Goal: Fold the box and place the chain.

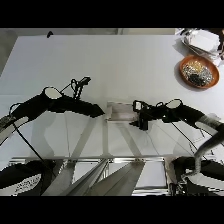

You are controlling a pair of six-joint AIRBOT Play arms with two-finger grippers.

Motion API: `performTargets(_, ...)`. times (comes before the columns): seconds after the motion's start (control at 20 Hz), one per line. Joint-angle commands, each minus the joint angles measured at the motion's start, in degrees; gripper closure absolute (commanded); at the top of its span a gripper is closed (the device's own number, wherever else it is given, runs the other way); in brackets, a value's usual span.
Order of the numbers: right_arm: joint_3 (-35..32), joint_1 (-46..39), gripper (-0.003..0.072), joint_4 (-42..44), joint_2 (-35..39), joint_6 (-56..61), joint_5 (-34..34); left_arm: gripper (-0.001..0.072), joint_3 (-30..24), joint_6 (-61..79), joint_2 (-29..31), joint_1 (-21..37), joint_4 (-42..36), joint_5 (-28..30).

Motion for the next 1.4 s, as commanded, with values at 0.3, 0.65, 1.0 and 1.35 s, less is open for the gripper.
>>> performTargets(0.3,0.0,0.0,0.0283,0.0,0.0,0.0,0.0,0.0388,0.4,0.2,1.9,-0.2,0.2,-2.5)
performTargets(0.65,0.0,0.0,0.0283,0.0,0.0,0.0,0.0,0.0249,0.5,-0.5,2.0,-2.2,0.3,-1.6)
performTargets(1.0,0.0,0.0,0.0283,0.0,0.0,0.0,0.0,0.0137,2.9,-8.8,0.0,-6.4,5.6,3.0)
performTargets(1.35,0.0,0.0,0.0283,0.0,0.0,0.0,0.0,0.0137,6.4,-23.3,-1.4,-9.4,19.3,5.8)
